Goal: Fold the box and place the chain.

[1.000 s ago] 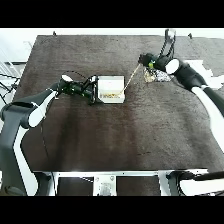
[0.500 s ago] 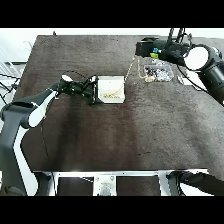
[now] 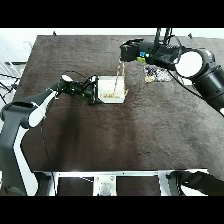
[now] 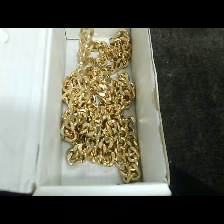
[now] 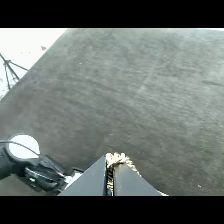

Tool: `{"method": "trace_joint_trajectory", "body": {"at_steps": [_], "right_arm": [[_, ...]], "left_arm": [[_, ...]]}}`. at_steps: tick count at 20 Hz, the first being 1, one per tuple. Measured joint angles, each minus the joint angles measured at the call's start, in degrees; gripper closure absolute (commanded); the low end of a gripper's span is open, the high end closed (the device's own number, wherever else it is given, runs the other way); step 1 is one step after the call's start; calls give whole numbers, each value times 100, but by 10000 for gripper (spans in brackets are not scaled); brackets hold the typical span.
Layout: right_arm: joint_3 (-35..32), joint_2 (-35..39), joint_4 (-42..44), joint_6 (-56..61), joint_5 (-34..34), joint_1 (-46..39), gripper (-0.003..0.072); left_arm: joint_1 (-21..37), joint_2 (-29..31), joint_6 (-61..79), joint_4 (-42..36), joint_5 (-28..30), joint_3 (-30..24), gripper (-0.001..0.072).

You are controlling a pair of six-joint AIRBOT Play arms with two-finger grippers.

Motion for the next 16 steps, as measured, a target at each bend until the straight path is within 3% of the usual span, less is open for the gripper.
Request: {"method": "trace_joint_trajectory", "body": {"at_steps": [6, 16], "right_arm": [[17, -240, 0, 87, -380, 127, 678], [686, -299, -13, -109, -885, 420, 677]], "left_arm": [[0, 0, 0, 2, 0, 0, 236], [0, 0, 0, 2, -2, 0, 236]]}}
